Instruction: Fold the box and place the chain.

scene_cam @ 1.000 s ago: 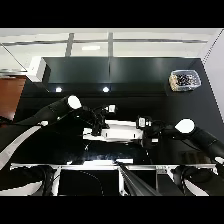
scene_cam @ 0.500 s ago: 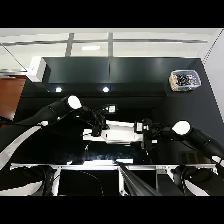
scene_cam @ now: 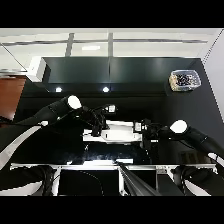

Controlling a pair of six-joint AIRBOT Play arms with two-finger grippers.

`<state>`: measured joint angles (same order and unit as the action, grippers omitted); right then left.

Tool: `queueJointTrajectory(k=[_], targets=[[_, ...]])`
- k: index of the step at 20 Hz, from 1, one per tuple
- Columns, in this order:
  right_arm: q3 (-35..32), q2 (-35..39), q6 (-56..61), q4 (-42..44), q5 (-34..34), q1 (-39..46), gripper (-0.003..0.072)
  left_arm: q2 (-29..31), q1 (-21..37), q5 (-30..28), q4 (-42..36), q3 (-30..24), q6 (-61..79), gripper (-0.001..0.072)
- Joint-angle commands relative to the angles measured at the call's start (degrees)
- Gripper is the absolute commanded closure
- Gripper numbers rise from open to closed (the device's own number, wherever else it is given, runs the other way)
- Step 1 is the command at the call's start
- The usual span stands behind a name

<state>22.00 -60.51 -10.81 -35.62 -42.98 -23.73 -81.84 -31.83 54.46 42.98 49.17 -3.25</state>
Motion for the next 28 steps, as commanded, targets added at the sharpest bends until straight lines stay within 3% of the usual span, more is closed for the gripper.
queueJointTrajectory(k=[1, 13, 14, 15, 16, 17, 18, 19, 20, 24, 28], targets=[[-0.04, -1.75, -0.26, 0.20, 0.63, -0.02, -0.0016, -0.04, 0.00, 0.00, 0.07, -0.02, 0.04, 0.0685], [-0.04, -2.86, -0.42, 0.00, 1.49, -0.02, -0.0014, -0.04, 0.00, -0.02, 0.07, -0.02, 0.04, 0.0685], [-0.04, -2.86, -0.42, 0.00, 1.46, -0.02, 0.0043, -0.04, 0.00, -0.02, 0.07, -0.02, 0.04, 0.0685], [-0.04, -2.84, -0.42, 0.00, 1.46, -0.02, 0.0047, -0.04, 0.00, 0.00, 0.07, -0.02, 0.02, 0.0684], [-0.04, -2.86, -0.42, 0.02, 1.44, -0.02, 0.0117, -0.04, 0.00, 0.00, 0.07, -0.02, 0.02, 0.0681], [-0.04, -2.86, -0.42, 0.02, 1.44, -0.02, 0.0148, -0.04, 0.02, 0.20, 0.13, 0.00, -0.07, 0.0662], [-0.04, -2.84, -0.42, 0.02, 1.46, -0.02, 0.0149, -0.02, 0.04, 0.24, 0.66, 0.00, -0.90, 0.0533], [-0.04, -2.84, -0.42, 0.00, 1.46, -0.02, 0.0149, -0.02, 0.04, 0.55, 2.03, 0.04, -2.99, 0.0325], [-0.04, -2.84, -0.39, -0.04, 1.46, -0.02, 0.0149, -0.02, 0.07, 0.98, 4.15, 0.04, -5.16, 0.0219], [-0.04, -2.84, -0.39, -0.63, 1.46, -0.02, 0.0149, 1.27, 0.07, 2.84, 14.56, 0.04, -16.50, 0.0209], [-0.04, -2.84, -0.39, -0.63, 1.49, -0.02, 0.0149, 6.78, 1.14, 2.78, 16.65, 0.04, -22.97, 0.0209]])
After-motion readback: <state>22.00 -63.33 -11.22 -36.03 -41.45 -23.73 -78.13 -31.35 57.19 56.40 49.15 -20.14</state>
